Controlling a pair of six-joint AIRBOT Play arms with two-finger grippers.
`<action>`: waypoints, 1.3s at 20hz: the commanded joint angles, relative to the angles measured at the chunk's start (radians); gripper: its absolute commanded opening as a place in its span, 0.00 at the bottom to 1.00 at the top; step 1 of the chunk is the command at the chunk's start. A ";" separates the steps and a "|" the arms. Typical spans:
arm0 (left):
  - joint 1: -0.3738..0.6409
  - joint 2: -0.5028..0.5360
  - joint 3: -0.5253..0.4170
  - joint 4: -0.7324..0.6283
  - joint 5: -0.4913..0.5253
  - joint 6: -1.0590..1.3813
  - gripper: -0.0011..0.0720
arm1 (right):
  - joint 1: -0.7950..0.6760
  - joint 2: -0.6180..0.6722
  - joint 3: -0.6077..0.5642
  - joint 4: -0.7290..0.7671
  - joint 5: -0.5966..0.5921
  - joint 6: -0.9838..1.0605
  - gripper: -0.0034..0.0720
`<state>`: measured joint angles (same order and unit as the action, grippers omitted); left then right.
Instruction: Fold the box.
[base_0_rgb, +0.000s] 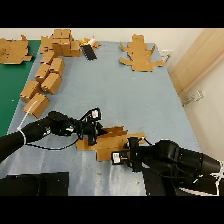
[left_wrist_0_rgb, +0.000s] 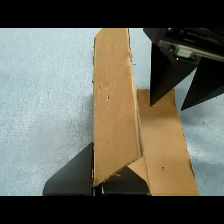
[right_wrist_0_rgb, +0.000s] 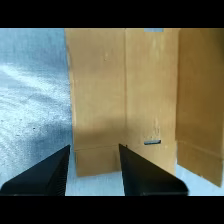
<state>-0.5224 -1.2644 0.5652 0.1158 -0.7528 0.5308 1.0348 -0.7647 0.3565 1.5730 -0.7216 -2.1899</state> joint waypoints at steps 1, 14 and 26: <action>0.000 0.001 0.001 0.000 0.000 0.000 0.03 | 0.053 -0.014 0.000 -0.029 0.014 -0.002 0.68; 0.000 0.001 0.001 0.000 -0.002 0.000 0.03 | 0.065 -0.029 0.002 -0.131 0.086 -0.001 0.68; 0.000 0.001 0.001 0.000 -0.002 0.000 0.03 | 0.060 0.079 0.002 -0.393 0.116 0.172 0.68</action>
<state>-0.5224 -1.2644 0.5652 0.1154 -0.7544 0.5308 1.0969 -0.7059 0.3576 1.2659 -0.6193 -2.0987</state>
